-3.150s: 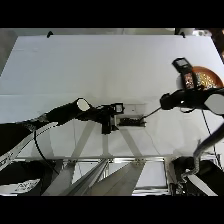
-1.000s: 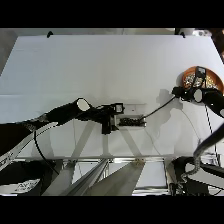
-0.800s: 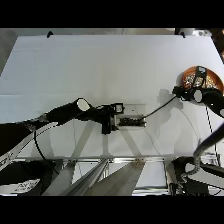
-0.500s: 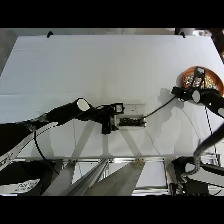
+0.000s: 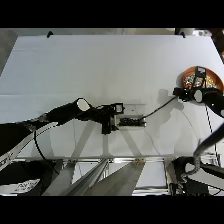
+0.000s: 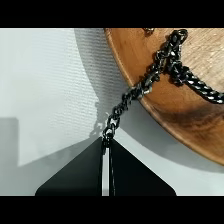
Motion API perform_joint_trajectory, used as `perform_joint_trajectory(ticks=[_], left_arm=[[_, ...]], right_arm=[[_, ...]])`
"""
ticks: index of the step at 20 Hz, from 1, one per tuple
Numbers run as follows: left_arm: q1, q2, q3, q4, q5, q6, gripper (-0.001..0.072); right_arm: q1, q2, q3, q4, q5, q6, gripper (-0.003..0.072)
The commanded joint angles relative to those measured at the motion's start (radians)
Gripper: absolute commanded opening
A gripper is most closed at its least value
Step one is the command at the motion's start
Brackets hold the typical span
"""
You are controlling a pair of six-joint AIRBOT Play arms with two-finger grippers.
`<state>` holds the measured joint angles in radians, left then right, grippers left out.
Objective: Fold the box and place the chain.
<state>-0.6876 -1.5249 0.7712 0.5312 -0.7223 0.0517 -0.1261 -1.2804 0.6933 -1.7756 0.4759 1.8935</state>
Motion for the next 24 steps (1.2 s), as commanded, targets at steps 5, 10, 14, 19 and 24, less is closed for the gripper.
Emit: perform_joint_trajectory(ticks=[5, 10, 14, 19, 24], left_arm=[[0.0, 0.0, 0.0, 0.0, 0.0, 0.0, 0.0373], [0.0, 0.0, 0.0, 0.0, 0.0, 0.0, 0.0373], [0.0, 0.0, 0.0, 0.0, 0.0, 0.0, 0.0373], [0.0, 0.0, 0.0, 0.0, 0.0, 0.0, 0.0373], [0.0, 0.0, 0.0, 0.0, 0.0, 0.0, 0.0373]], right_arm=[[0.0, 0.328, -0.079, 0.367, 0.242, -0.348, 0.0009], [0.0, 0.613, -0.179, 0.629, 0.391, -0.54, 0.001], [0.0, 0.795, -0.191, 0.64, 0.498, -0.542, 0.001], [0.019, 0.87, -0.191, 0.976, 0.642, -0.761, 0.0009], [0.135, 0.869, -0.191, 1.155, 0.623, -0.908, 0.001]])
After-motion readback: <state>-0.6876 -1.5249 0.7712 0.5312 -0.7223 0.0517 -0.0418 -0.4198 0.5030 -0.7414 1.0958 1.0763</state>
